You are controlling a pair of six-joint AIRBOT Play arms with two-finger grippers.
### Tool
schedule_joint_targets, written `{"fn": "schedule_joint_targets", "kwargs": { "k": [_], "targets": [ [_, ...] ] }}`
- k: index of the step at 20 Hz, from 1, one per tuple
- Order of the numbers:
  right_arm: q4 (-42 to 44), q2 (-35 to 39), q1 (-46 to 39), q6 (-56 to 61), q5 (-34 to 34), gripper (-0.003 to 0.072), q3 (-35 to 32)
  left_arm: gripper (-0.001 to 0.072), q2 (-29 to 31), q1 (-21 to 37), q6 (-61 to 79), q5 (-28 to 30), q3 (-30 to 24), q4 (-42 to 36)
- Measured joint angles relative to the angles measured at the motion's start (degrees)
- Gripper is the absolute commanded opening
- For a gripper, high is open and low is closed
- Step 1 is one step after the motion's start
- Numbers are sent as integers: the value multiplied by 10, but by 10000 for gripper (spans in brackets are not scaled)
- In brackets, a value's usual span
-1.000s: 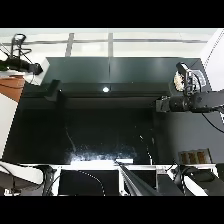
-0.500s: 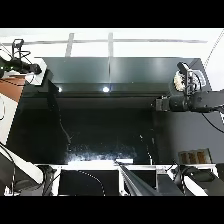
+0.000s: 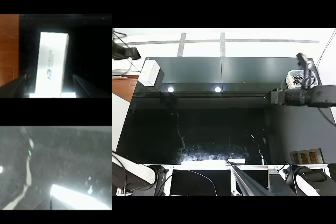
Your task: Fold the box and place the chain.
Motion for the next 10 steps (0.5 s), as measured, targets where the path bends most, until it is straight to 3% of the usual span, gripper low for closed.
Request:
{"fn": "schedule_joint_targets", "kwargs": {
  "k": [1,2,5,7,10],
  "targets": [
    [-3,1,-7,0,-9,22,19,113,26,0,-14,-17,-5,-3],
    [-12,3,-16,0,-21,25,39,27,54,0,-29,-43,-11,-10],
    [-56,25,-35,0,-51,24,87,27,131,-6,-66,-113,-49,-61],
    [-83,58,-41,0,-54,24,99,27,192,-26,-82,-137,-104,-97],
    [-148,113,-45,23,-50,25,88,27,315,-90,-75,-101,-255,-125]
  ]
}}
